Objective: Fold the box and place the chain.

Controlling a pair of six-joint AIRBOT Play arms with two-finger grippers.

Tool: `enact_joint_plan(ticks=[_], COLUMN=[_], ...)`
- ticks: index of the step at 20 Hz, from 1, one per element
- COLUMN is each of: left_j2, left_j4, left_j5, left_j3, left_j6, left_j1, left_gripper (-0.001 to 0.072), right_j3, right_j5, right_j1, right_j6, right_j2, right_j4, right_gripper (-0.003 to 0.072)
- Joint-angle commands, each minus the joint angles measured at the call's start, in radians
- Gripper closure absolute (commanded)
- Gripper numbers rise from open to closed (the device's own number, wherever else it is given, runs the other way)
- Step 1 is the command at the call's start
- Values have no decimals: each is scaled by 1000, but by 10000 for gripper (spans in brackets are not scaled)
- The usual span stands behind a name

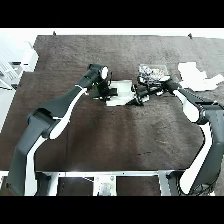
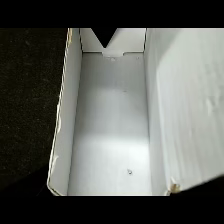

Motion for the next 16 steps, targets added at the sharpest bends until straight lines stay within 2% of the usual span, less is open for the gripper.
enact_joint_plan(ticks=[1, 2, 3, 8, 9, 10, 14, 16], left_j2=[4, 6, 8, 68, 87, 106, 193, 236], left_j4=[-19, -19, -19, -16, -17, -14, 71, 110], left_j5=[25, 24, 14, -50, -77, -108, -231, -240], left_j3=[0, 0, 0, -1, -1, -2, -8, -28], left_j6=[25, 28, 32, 104, 135, 181, 409, 642], left_j1=[0, 0, 0, 0, 0, 0, 0, 17], left_gripper=[654, 378, 285, 281, 216, 49, 31, 31], right_j3=[0, 0, 0, 0, 0, 0, 0, 0], right_j5=[1, 1, 1, 1, 1, 1, 1, 1], right_j1=[1, 1, 1, 1, 1, 1, 1, 1], right_j6=[-2, -2, -2, -2, -2, -2, -2, -2], right_j2=[0, 0, 0, 0, 0, 0, 0, 0], right_j4=[-3, -3, -3, -3, -3, -3, -3, -3], right_gripper=[256, 255, 256, 256, 255, 255, 255, 255])
